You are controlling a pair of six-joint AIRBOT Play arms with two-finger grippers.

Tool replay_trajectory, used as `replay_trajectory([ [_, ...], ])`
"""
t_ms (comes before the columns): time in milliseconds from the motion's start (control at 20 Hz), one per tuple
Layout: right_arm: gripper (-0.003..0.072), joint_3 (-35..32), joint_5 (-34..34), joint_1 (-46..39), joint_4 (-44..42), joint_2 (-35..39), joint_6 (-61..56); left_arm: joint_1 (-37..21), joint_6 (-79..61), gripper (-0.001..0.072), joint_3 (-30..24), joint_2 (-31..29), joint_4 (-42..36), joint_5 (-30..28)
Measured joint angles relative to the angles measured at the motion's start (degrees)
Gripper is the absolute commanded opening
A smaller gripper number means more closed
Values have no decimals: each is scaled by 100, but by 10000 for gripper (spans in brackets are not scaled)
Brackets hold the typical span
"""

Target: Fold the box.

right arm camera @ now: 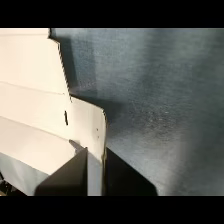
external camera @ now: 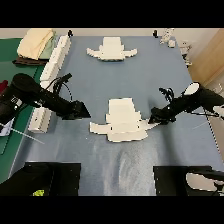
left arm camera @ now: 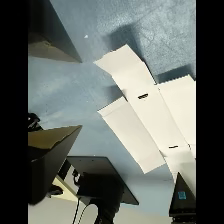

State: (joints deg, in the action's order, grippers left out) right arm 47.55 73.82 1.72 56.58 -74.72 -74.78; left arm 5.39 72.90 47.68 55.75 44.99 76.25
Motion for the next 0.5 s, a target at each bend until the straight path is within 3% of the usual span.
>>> replay_trajectory([
  [300, -3, -120, -343, 328, -619, 87, 560, 0, 2, 592, -118, 55, -24, -240],
  [500, -2, -909, -962, 898, -774, 645, 741, 0, -81, 592, -131, 402, -74, -398],
])
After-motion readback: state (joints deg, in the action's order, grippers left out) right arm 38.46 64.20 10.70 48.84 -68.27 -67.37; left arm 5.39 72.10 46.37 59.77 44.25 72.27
